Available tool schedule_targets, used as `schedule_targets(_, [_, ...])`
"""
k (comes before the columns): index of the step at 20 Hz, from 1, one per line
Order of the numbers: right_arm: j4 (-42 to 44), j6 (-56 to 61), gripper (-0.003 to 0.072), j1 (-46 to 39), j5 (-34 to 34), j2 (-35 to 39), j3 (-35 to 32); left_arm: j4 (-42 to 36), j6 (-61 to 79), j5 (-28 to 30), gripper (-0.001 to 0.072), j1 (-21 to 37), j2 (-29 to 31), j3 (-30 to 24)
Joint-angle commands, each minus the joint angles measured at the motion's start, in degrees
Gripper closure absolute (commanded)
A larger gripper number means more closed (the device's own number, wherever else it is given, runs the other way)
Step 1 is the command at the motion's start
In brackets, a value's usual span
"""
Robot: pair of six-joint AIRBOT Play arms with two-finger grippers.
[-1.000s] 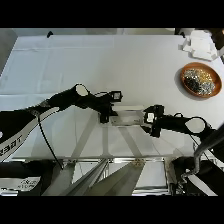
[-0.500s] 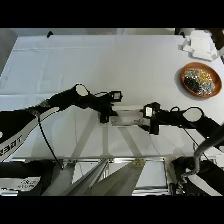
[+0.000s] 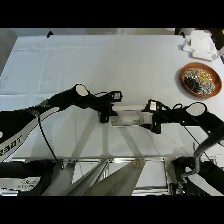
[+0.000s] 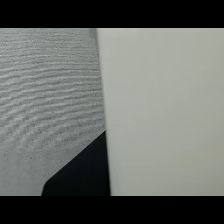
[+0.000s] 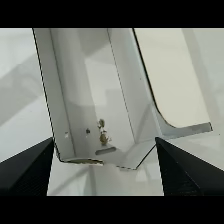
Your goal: Fold the box and place the chain.
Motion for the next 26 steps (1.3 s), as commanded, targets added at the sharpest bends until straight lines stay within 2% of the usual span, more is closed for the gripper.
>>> schedule_targets(1, [0.85,0.04,0.0027,-0.66,1.01,-0.07,0.07,0.04,0.02,0.0,0.0699,-0.02,0.04,-0.02])
schedule_targets(17, [2.08,0.02,0.0033,-0.63,-1.11,-0.17,0.57,0.02,0.0,0.0,0.0699,-0.02,0.04,-0.02])
schedule_targets(26, [3.63,-2.84,0.0034,-0.63,-0.44,-3.61,0.57,0.02,0.0,0.0,0.0699,-0.02,0.04,-0.02])
